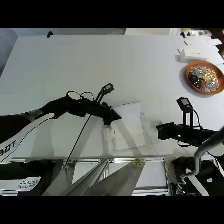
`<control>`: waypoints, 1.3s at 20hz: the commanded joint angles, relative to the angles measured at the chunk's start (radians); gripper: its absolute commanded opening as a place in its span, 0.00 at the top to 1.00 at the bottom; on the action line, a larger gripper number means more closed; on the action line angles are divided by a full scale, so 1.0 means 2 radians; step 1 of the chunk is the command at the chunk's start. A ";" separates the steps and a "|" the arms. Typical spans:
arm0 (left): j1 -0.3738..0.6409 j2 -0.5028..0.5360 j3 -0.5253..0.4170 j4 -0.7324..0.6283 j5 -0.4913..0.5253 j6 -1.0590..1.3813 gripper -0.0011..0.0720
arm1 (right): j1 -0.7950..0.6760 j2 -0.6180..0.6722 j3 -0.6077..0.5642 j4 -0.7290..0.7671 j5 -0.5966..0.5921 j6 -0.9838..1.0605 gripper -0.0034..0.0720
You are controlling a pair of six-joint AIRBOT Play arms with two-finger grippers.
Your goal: Fold the box and place the chain.
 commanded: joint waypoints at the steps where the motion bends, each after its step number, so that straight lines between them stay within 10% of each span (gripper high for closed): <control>1: -0.001 0.012 0.005 0.000 0.002 0.043 0.98 | 0.001 0.001 0.007 0.017 -0.003 -0.002 0.65; 3: -0.002 0.021 0.017 0.001 -0.006 0.062 0.98 | 0.001 0.001 0.031 0.019 -0.003 -0.002 0.39; 10: -0.037 0.025 0.053 0.073 -0.027 0.198 0.98 | 0.001 0.001 0.133 -0.008 -0.003 -0.030 0.38; 26: -0.043 -0.016 0.053 0.099 0.056 0.196 0.98 | 0.001 0.000 0.134 -0.021 0.038 -0.030 0.38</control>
